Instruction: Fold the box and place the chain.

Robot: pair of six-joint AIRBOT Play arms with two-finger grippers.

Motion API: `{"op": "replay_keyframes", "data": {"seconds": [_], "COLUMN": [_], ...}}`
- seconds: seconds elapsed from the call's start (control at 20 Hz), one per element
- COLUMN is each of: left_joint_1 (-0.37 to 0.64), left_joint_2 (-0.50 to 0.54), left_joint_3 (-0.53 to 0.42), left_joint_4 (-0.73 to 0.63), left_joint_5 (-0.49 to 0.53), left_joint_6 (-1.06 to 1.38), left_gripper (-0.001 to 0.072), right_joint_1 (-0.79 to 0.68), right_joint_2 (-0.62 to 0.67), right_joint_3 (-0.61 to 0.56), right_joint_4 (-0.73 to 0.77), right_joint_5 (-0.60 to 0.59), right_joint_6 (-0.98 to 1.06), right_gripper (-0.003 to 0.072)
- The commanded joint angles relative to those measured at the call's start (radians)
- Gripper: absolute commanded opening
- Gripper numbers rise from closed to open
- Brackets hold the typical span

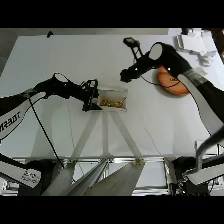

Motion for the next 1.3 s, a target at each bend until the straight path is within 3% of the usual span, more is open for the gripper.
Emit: {"op": "replay_keyframes", "data": {"seconds": [0.0, 0.1, 0.3, 0.55, 0.7, 1.0, 1.1, 1.25], "left_joint_1": [0.001, 0.001, 0.001, 0.001, 0.001, 0.001, 0.001, 0.001], "left_joint_2": [0.000, 0.000, 0.000, 0.000, 0.000, 0.000, 0.000, 0.000], "left_joint_3": [0.000, 0.000, 0.000, 0.000, 0.000, 0.000, 0.000, 0.000], "left_joint_4": [0.001, 0.001, 0.001, 0.001, 0.001, 0.001, 0.001, 0.001], "left_joint_5": [-0.001, 0.000, 0.000, -0.001, 0.000, -0.001, -0.001, -0.001], "left_joint_6": [0.000, 0.000, 0.000, 0.000, 0.000, 0.000, 0.000, 0.000], "left_gripper": [0.0208, 0.0208, 0.0208, 0.0208, 0.0208, 0.0208, 0.0208, 0.0208], "right_joint_1": [0.025, 0.031, 0.084, 0.148, 0.182, 0.214, 0.226, 0.232], "right_joint_2": [-0.045, -0.043, -0.037, 0.000, 0.011, 0.013, 0.016, 0.038], "right_joint_3": [0.019, 0.019, 0.018, 0.017, -0.002, -0.093, -0.105, -0.105], "right_joint_4": [0.216, 0.286, 0.200, 0.084, 0.016, -0.031, -0.054, -0.056], "right_joint_5": [0.075, 0.131, 0.229, 0.164, 0.085, -0.037, -0.043, -0.076], "right_joint_6": [-0.198, -0.298, -0.500, -0.677, -0.740, -0.749, -0.747, -0.747], "right_gripper": [0.0336, 0.0336, 0.0337, 0.0338, 0.0438, 0.0432, 0.0390, 0.0384]}}
